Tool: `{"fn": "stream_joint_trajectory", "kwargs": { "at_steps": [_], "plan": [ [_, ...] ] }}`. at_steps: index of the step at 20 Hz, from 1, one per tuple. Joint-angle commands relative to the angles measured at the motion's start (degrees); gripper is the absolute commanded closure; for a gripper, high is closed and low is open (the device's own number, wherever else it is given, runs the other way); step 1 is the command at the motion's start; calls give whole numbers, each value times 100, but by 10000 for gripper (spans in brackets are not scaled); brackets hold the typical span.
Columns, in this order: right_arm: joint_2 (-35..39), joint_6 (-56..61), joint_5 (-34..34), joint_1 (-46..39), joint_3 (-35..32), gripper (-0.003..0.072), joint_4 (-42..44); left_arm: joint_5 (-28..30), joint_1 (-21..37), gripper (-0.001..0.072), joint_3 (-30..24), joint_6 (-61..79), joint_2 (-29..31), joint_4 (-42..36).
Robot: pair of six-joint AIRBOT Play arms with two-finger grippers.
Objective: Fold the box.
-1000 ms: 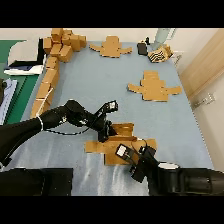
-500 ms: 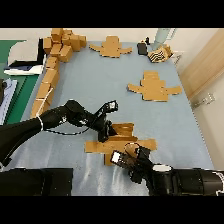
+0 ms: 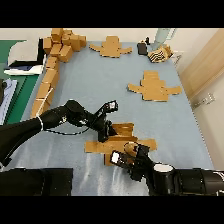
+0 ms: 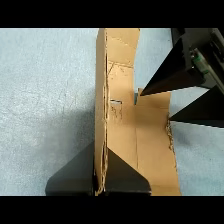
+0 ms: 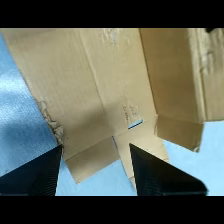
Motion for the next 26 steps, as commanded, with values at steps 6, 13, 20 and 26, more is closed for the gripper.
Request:
{"fn": "stream_joint_trajectory", "kwargs": {
  "at_steps": [6,13,20,26],
  "plan": [
    [17,48,22,-96,17,51,24,0,0,695,4,2,4,2],
    [11,-144,37,-98,15,51,289,0,0,696,4,2,4,2],
    [9,-168,81,-98,15,51,551,0,0,695,4,2,4,2],
    [4,-166,79,-101,-37,51,356,0,0,696,4,2,4,2]
  ]
}}
